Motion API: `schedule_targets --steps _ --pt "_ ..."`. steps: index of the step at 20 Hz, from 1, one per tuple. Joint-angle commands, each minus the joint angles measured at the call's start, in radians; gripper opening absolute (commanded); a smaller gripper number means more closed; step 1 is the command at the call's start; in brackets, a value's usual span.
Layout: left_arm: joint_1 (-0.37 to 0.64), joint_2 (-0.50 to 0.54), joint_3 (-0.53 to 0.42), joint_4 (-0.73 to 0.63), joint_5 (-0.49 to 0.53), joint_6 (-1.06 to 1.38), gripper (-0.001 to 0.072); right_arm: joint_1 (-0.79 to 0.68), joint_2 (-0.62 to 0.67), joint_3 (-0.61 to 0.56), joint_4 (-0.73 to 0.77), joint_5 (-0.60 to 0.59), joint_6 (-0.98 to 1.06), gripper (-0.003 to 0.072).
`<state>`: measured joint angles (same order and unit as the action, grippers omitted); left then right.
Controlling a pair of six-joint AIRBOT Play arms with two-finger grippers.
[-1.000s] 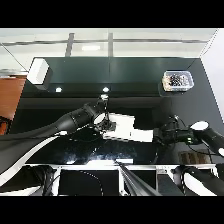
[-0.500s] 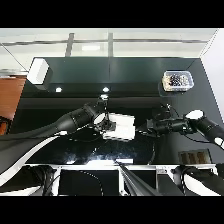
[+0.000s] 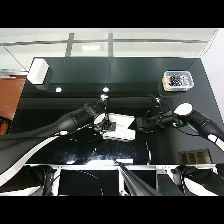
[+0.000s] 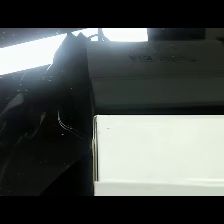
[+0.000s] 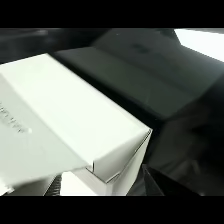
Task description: Fold the box and place the chain.
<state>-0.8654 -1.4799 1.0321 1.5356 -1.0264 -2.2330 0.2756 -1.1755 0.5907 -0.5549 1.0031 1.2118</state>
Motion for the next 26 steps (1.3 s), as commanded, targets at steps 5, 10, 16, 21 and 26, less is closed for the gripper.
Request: schedule_targets --steps 5,10,16,21,26 --pt "0.001 -0.002 0.000 0.000 0.000 0.000 0.0029 0.208 -0.001 0.107 -0.381 -0.119 0.446 0.0548" --pt "0.001 -0.002 0.000 0.000 0.000 0.000 0.0029 0.307 -0.001 0.145 -0.522 -0.155 0.670 0.0418" --pt "0.000 -0.002 0.000 0.000 -0.005 0.000 0.0030 0.421 -0.011 0.156 -0.776 -0.129 0.930 0.0373" --pt "0.001 -0.002 0.000 0.000 -0.004 0.000 0.0030 0.452 -0.092 0.261 -0.849 0.012 1.060 0.0365" --pt "0.000 -0.002 0.000 0.000 -0.006 0.000 0.0029 0.475 -0.142 0.307 -0.850 0.026 1.158 0.0271"
